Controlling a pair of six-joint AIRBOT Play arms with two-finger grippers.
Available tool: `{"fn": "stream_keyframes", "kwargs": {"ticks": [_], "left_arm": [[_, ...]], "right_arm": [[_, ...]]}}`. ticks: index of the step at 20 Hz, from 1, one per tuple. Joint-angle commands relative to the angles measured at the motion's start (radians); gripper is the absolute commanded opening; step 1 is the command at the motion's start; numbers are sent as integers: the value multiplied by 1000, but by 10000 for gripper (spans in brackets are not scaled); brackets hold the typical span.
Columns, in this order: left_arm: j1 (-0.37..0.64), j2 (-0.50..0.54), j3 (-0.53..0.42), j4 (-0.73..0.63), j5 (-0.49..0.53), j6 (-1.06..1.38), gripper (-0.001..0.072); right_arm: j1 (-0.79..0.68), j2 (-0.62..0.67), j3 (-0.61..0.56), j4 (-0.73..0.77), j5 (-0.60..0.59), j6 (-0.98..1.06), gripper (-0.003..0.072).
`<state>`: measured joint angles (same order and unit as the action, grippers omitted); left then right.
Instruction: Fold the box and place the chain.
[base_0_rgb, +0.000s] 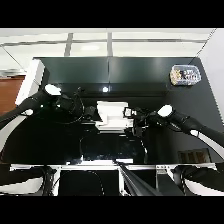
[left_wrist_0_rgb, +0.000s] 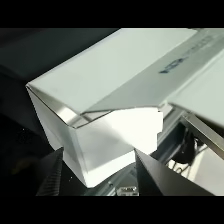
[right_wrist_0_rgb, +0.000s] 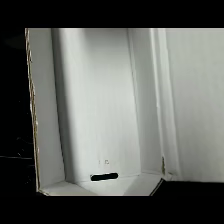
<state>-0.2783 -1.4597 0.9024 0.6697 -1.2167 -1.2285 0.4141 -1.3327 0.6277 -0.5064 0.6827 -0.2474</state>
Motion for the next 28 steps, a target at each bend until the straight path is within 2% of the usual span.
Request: {"fn": "stream_keyframes", "kwargs": {"ticks": [1,7,12,16,18,20,22,23,25,26,27,28], "left_arm": [[-71,0,41,121,77,-170,498],[-182,0,48,274,151,-386,498],[-266,0,63,542,185,-605,498],[-349,-2,123,743,175,-762,498],[-396,-19,155,819,119,-845,498],[-437,-41,181,848,68,-931,498],[-462,-53,198,855,72,-967,495],[-470,-54,201,855,79,-979,461],[-472,-55,201,834,85,-979,322],[-472,-55,201,825,87,-979,320],[-472,-55,201,813,87,-979,243],[-472,-55,201,809,90,-979,126]], "right_arm": [[0,-1,1,0,0,0,477],[0,-1,1,0,1,0,477],[0,-1,1,0,1,0,477],[0,-1,1,0,1,0,477],[0,-1,0,0,1,0,477],[0,-1,1,0,0,0,477],[0,-1,1,0,1,0,477],[0,-1,1,0,1,0,477],[0,-1,1,0,1,0,477],[0,-1,1,0,1,0,477],[0,-1,1,0,1,0,477],[0,-1,1,0,1,0,477]]}}
